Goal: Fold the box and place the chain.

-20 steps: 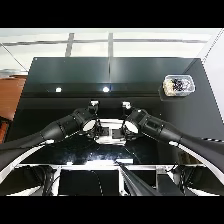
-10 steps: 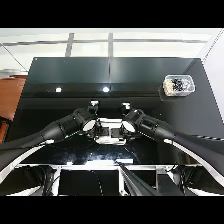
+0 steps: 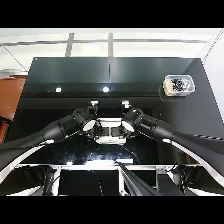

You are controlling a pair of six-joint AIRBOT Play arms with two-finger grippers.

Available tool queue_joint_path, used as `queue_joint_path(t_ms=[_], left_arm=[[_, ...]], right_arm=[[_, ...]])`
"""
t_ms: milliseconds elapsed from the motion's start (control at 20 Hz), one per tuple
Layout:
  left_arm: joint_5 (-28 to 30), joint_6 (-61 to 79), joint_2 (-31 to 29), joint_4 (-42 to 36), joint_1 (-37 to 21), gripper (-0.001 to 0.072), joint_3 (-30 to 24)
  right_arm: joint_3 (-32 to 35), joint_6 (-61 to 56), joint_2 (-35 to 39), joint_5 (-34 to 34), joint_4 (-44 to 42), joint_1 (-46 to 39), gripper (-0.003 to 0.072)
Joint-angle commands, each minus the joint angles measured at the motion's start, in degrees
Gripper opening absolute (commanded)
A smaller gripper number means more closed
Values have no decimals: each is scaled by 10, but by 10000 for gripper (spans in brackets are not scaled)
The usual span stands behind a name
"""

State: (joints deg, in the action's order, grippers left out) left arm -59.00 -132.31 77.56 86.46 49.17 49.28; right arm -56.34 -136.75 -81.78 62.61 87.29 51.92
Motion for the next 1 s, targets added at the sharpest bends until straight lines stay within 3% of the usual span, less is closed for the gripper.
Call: queue_joint_path(t_ms=[0,500,600,750,950], left_arm=[[0,1,0,0,0,33,0],[1,1,0,0,0,33,0],[1,1,0,0,0,33,0],[1,1,0,0,0,33,0],[1,1,0,0,0,33,0]], right_arm=[[-1,0,-3,0,6,0,200],[-1,0,-5,0,-2,0,198],[-1,0,-5,0,-3,0,71],[-1,0,-5,0,-3,0,30],[-1,0,-5,0,-5,0,28]])
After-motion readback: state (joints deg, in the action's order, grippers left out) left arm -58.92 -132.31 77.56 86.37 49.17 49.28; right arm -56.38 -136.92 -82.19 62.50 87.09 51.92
